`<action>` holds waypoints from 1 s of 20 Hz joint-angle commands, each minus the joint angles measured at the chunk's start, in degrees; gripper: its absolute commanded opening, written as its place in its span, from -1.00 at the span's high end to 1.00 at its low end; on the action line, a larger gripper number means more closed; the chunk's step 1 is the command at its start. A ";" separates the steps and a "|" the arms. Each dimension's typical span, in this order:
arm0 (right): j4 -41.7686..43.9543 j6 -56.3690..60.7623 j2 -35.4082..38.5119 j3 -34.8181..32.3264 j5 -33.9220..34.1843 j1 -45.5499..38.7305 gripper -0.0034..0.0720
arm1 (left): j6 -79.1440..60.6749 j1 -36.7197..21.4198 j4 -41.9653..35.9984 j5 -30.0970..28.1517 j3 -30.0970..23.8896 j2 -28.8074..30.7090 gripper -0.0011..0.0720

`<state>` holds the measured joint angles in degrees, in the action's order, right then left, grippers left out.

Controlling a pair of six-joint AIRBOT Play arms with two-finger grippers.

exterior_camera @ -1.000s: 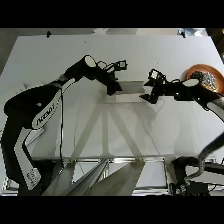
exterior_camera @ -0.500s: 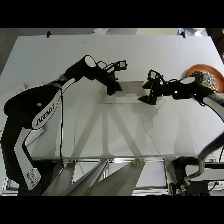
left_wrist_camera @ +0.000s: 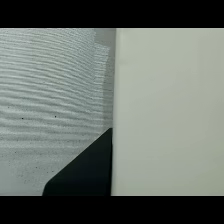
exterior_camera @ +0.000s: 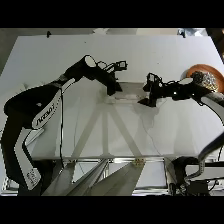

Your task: Fold the box and place the chain.

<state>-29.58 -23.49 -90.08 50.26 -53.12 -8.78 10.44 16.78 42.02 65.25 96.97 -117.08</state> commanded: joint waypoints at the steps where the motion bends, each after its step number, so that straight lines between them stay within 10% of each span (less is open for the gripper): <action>1: 0.07 -0.57 -1.20 1.90 -2.47 0.02 -0.93 | 0.04 0.02 0.00 -0.11 0.00 -0.04 0.93; 20: -1.64 -3.21 -5.64 3.43 -4.35 0.02 -0.93 | 0.04 0.02 0.00 -0.11 0.00 -0.04 0.93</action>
